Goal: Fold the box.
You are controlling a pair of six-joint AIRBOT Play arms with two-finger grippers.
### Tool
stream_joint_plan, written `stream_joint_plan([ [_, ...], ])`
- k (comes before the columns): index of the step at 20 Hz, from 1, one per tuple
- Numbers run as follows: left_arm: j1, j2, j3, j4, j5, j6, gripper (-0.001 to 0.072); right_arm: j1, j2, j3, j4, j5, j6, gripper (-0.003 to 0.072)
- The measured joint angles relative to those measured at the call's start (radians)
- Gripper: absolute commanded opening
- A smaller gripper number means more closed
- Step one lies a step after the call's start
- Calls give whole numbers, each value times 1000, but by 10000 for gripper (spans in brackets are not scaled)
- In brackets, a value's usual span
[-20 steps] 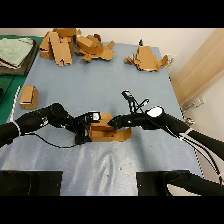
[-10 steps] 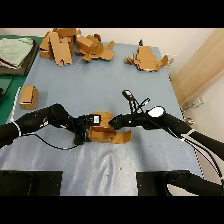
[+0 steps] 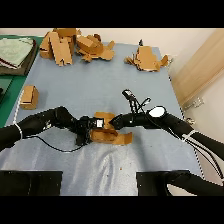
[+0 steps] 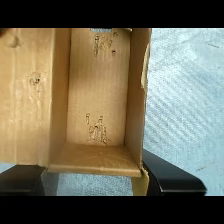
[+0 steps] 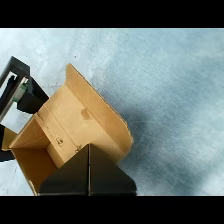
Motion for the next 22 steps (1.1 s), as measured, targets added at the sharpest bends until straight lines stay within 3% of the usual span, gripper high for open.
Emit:
stream_joint_plan([
  [22, -3, 0, 0, 47, 14, -166, 356, 4, 36, -2, -113, -60, 121, 3],
])
